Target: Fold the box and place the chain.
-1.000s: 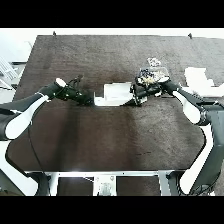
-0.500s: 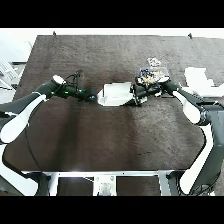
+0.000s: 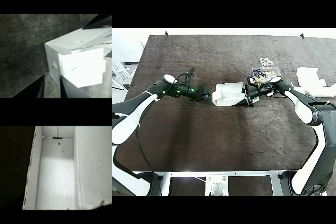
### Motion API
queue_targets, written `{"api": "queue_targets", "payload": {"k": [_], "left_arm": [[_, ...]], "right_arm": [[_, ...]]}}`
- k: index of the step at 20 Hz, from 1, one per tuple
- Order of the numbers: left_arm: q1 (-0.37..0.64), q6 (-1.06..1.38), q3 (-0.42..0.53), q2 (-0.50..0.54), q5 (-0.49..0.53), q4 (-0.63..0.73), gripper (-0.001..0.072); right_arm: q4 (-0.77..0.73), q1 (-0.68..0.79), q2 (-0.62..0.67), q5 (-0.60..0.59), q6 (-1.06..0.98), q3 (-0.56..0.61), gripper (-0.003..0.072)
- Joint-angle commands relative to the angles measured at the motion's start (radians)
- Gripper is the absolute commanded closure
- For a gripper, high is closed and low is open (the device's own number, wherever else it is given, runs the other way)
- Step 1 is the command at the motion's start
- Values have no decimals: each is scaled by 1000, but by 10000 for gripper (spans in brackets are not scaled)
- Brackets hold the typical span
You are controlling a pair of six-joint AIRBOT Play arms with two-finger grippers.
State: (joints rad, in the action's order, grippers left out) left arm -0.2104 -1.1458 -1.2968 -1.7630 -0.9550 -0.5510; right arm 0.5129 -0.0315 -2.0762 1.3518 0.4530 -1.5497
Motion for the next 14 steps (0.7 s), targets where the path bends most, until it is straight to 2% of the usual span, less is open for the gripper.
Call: {"api": "queue_targets", "payload": {"k": [1,5,6,13,14], "left_arm": [[0,26,-1,0,-13,24,468],[-2,56,-1,0,-16,56,466],[-3,56,-1,0,-16,58,439],[-12,75,-1,0,-25,90,433],[-19,74,-1,0,-24,94,225]], "right_arm": [[0,0,0,0,0,0,118],[0,0,0,0,0,0,118],[0,0,0,0,0,0,118],[0,0,0,0,0,0,118],[0,0,0,0,0,0,118]]}}
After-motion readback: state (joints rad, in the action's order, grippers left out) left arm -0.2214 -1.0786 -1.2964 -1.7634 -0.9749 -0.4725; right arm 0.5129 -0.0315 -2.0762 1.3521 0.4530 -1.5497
